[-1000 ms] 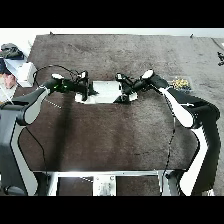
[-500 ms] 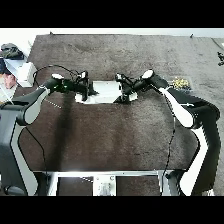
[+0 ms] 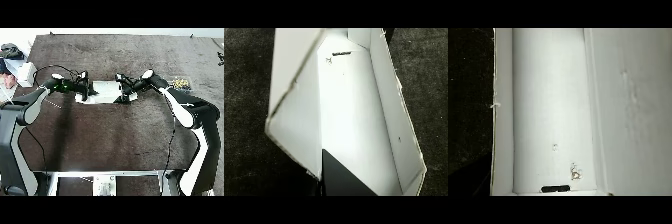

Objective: Fold the box and place the chain.

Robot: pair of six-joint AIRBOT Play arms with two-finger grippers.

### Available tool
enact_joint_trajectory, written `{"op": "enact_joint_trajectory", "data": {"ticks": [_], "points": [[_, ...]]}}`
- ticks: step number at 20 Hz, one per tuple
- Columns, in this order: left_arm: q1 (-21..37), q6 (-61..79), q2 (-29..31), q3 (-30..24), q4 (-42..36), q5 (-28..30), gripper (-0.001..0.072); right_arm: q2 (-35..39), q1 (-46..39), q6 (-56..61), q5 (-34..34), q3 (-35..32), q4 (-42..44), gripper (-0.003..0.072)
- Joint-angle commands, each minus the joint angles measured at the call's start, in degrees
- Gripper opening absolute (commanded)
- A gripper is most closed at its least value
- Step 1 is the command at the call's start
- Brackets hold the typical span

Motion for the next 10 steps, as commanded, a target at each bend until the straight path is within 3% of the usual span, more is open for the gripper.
{"op": "enact_joint_trajectory", "data": {"ticks": [1, 9, 10], "points": [[0.0, 0.0, 0.0, 0.0, 0.0, 0.0, 0.0013, 0.0, 0.0, 0.0, 0.0, 0.0, 0.0, 0.0536], [0.0, -0.4, 0.0, 0.0, -0.2, -1.5, 0.0020, 0.0, 0.0, 0.0, 0.0, 0.0, 0.0, 0.0536], [0.0, -0.5, 0.0, 0.0, -0.4, -1.9, 0.0219, 0.0, 0.0, 0.0, 0.0, 0.0, 0.0, 0.0535]]}}
